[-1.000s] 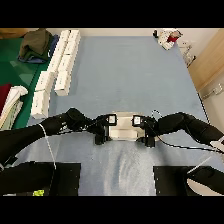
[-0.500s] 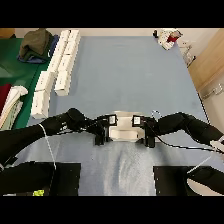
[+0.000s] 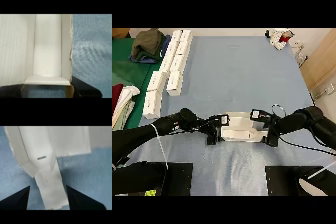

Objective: Fold the box.

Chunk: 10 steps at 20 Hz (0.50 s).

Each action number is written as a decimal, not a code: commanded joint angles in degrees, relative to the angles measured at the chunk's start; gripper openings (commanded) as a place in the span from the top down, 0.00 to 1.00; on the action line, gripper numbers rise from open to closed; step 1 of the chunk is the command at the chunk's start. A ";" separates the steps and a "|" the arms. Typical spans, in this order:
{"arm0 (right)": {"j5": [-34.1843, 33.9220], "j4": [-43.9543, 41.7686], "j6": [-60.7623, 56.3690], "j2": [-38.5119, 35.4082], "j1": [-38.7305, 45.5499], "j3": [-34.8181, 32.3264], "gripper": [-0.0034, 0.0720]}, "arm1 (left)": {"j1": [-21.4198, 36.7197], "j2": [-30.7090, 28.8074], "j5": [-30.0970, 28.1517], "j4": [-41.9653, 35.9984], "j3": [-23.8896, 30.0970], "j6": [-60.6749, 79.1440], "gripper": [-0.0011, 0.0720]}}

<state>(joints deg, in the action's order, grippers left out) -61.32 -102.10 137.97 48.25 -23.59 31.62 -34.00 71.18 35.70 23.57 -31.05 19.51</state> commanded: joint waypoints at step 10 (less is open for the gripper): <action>26.01 -36.48 -52.72 -0.83 -5.53 0.48 0.58 | 0.07 0.00 -0.15 0.00 -0.04 -0.02 0.36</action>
<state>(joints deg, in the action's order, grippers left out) -50.41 -131.70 90.11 45.12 -27.62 30.87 -34.00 71.18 35.62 23.55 -31.05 19.49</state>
